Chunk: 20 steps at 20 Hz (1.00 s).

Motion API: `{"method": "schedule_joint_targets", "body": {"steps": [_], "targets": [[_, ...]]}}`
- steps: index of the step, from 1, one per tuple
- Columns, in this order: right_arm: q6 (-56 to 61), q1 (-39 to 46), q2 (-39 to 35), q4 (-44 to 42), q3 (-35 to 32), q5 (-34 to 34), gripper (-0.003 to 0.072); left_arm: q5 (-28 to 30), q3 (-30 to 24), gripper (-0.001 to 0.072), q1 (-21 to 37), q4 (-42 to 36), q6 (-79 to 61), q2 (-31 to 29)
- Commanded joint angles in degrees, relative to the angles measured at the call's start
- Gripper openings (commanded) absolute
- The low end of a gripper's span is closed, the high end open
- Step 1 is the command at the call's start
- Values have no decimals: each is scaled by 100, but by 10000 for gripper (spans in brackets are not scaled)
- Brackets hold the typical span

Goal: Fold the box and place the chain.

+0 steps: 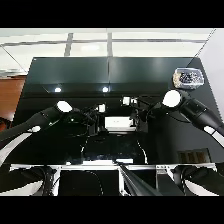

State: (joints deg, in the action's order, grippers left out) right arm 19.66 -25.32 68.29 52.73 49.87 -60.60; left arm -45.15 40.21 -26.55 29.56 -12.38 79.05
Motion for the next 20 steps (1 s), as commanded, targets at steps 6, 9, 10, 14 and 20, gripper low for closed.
{"method": "schedule_joint_targets", "body": {"steps": [6,9,10,14,20], "targets": [[3217,988,-278,-1388,-686,-975,13,2,4,353,0,0,-7,2],[3097,1368,-245,-3512,-1377,-903,13,2,4,353,0,2,-4,2],[3088,1364,-197,-3917,-1515,-763,14,4,4,353,0,0,-4,2],[3193,1154,256,-4325,-1582,-291,14,4,4,353,0,0,-4,2],[3268,1021,708,-4124,-1582,223,14,4,4,353,0,0,-4,2]]}}
